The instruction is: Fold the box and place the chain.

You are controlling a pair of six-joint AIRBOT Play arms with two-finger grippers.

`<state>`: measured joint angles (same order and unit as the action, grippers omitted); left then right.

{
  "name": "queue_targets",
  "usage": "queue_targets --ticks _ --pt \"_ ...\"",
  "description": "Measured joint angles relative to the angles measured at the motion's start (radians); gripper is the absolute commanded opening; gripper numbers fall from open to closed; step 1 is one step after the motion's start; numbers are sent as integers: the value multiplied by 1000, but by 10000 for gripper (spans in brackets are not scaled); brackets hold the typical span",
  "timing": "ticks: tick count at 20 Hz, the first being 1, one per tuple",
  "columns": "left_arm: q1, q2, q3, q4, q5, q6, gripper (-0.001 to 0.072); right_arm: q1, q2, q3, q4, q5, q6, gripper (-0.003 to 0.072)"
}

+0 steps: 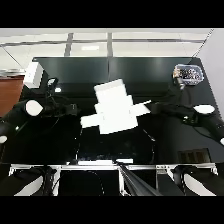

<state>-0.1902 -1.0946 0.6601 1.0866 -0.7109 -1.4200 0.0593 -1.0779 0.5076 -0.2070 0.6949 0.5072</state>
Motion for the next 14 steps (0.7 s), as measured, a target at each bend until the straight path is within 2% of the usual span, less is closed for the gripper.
queue_targets --ticks 2,5,8,11,13,14 --pt "21 -69 46 -201 -58 191 706 98 7 -13 20 -94 -6 16" --pt "38 -196 113 -424 -180 444 706 175 12 -23 37 -146 -10 16" --pt "45 -324 172 -519 -300 591 703 206 14 -26 47 -163 -13 16" --pt "49 -435 232 -572 -420 722 668 217 15 -27 50 -159 -14 16" --pt "49 -497 278 -589 -517 809 541 220 15 -27 51 -153 -14 16" --pt "49 -528 305 -589 -561 839 533 220 15 -27 50 -152 -14 16"
